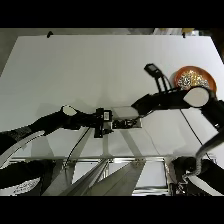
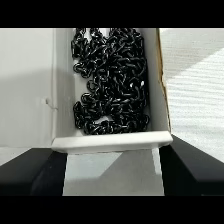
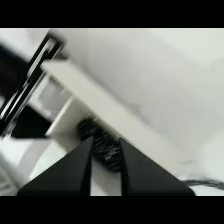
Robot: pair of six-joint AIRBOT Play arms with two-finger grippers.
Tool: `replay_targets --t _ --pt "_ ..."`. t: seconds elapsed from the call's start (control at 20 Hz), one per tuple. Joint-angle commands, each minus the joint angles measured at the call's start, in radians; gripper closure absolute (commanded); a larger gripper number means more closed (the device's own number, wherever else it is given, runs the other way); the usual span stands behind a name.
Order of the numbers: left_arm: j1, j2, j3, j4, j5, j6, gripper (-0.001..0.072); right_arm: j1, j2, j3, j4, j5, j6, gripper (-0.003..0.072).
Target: Fold the box and place the chain.
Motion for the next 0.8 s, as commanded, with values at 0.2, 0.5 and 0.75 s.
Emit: replay_targets --t 0.2,0.5,0.75 --pt "0.000 0.000 0.000 0.000 0.000 0.000 0.0567 -0.289 -0.063 0.055 -0.216 -0.060 0.053 0.0667" --pt "-0.001 0.000 0.000 0.000 0.000 0.000 0.0567 -0.306 -0.238 0.002 -0.335 -0.070 0.105 0.0467" --pt "0.000 0.000 0.000 0.000 0.000 0.000 0.0567 -0.306 -0.332 -0.002 -0.346 -0.066 0.105 0.0341"
